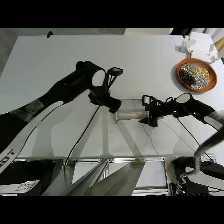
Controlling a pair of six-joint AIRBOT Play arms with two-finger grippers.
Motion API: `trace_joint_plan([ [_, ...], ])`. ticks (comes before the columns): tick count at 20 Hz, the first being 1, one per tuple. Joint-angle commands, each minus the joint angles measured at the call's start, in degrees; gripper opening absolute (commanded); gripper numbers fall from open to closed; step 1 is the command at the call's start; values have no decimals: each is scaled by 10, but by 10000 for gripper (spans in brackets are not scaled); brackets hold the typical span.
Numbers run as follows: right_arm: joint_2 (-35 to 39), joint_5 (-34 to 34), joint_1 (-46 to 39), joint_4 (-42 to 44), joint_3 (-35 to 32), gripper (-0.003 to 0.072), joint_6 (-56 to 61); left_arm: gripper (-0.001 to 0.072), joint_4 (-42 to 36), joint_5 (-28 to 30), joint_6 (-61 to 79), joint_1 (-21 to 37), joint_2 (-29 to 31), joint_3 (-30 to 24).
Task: Fold the box and place the chain.
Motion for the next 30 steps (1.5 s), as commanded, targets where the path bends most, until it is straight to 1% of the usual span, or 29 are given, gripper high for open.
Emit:
trace_joint_plan([
  [1,0,0,0,0,0,400,0,696,-48,0,294,28,53,-53],
  [3,0,0,0,0,0,400,0,695,-123,25,443,45,80,-122],
  [5,0,0,0,0,0,400,0,694,-203,79,628,65,106,-207],
  [7,0,0,0,0,0,400,0,693,-281,164,786,86,115,-289],
  [9,0,0,0,0,0,400,0,694,-348,258,871,104,110,-345],
  [10,0,0,0,0,0,400,0,694,-373,298,899,111,107,-363],
  [11,0,0,0,0,0,400,0,694,-382,321,909,118,101,-369],
  [13,0,0,0,0,0,400,0,695,-385,348,917,127,84,-369],
  [15,0,0,0,0,0,400,0,697,-385,357,936,126,64,-369],
  [17,0,0,0,0,0,400,0,698,-386,360,968,116,52,-369],
  [22,0,0,0,0,0,400,0,700,-441,440,981,81,50,-369],
  [25,0,0,0,0,0,400,0,703,-463,442,980,76,49,-369],
  [28,0,0,0,0,0,400,0,710,-502,440,981,76,42,-369],
  [30,0,0,0,0,0,400,0,710,-509,432,981,76,37,-369],
])
